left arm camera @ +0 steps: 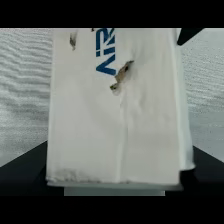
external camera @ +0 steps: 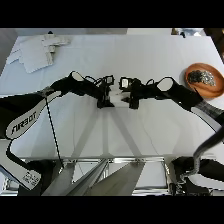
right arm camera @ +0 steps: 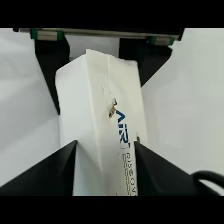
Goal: Fold the box and place the chain.
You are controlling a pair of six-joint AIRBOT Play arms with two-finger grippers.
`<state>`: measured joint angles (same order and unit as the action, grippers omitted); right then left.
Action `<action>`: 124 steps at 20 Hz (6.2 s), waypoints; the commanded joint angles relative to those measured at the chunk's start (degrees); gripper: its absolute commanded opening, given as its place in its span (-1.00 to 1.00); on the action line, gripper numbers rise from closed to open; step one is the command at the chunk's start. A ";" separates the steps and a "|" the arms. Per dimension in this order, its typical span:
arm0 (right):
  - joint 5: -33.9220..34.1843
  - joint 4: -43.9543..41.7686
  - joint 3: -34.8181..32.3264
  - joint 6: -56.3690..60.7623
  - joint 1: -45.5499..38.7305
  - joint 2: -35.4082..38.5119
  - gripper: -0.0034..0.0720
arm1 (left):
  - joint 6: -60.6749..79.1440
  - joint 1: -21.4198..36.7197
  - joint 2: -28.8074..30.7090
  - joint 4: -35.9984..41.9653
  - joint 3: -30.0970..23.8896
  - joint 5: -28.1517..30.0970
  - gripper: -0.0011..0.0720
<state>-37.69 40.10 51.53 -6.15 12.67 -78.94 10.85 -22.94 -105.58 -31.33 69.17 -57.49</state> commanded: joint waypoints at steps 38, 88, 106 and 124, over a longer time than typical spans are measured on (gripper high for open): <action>-4.02 3.65 -0.98 0.35 0.96 0.83 -0.75 | 0.28 0.00 0.00 -0.22 0.00 -0.17 -0.21; -0.15 -0.22 -1.90 65.68 0.94 -3.91 -0.88 | 0.28 0.00 0.00 -0.22 0.00 -0.17 -0.21; -2.12 -12.20 -8.76 58.03 -7.45 9.46 -0.88 | 0.28 0.00 0.00 -0.22 0.00 -0.17 -0.21; -1.40 -11.74 -12.17 56.59 -7.39 0.98 -0.88 | 0.28 0.00 0.00 -0.22 0.02 -0.17 -0.21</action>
<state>-39.24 27.66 39.72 51.16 5.30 -78.63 11.29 -22.90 -105.58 -31.73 69.17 -57.67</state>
